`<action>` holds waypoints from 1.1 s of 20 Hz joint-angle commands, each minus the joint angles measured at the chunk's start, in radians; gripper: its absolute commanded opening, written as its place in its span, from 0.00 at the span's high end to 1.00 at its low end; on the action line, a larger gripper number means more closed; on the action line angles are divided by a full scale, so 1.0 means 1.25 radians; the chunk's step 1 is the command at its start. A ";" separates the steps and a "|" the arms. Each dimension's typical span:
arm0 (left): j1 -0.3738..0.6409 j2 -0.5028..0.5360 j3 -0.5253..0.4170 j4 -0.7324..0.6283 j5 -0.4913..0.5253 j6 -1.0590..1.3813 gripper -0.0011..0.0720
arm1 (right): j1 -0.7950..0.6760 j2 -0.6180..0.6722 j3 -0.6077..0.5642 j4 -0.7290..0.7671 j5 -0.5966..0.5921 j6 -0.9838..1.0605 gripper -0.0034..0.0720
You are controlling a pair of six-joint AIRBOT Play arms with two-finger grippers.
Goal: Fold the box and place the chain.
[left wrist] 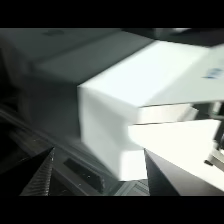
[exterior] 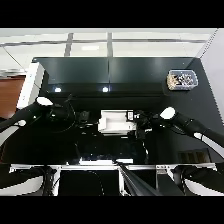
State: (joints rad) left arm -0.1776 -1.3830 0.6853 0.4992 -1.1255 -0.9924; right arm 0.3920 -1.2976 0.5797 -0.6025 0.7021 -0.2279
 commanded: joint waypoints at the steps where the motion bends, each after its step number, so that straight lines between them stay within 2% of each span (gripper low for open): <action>1: -0.036 -0.003 0.035 -0.002 -0.013 0.013 0.13 | 0.001 0.000 0.000 0.000 0.000 0.000 0.74; 3: -0.078 -0.003 0.055 0.021 0.016 -0.031 0.19 | 0.001 0.000 0.000 0.000 0.000 0.000 0.74; 5: -0.115 -0.002 0.079 0.075 0.029 -0.102 0.34 | 0.001 0.000 0.000 0.000 0.000 0.000 0.74; 8: -0.163 -0.002 0.123 0.170 0.045 -0.220 0.41 | 0.001 0.000 0.000 0.000 0.000 0.000 0.74; 13: -0.218 -0.003 0.178 0.272 0.078 -0.389 0.44 | 0.001 0.000 0.000 0.000 0.000 0.000 0.74; 17: -0.267 -0.003 0.185 0.371 0.105 -0.510 0.46 | 0.001 0.000 0.000 0.000 0.000 0.000 0.74; 18: -0.278 -0.003 0.185 0.376 0.114 -0.518 0.52 | 0.001 0.000 0.000 0.000 0.000 0.000 0.74; 22: -0.311 -0.004 0.185 0.376 0.153 -0.559 0.53 | 0.001 0.000 0.000 0.000 0.000 0.000 0.74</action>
State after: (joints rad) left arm -0.5362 -1.3869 0.9131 0.9432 -0.9745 -1.6222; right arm 0.3920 -1.2976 0.5797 -0.6022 0.7021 -0.2276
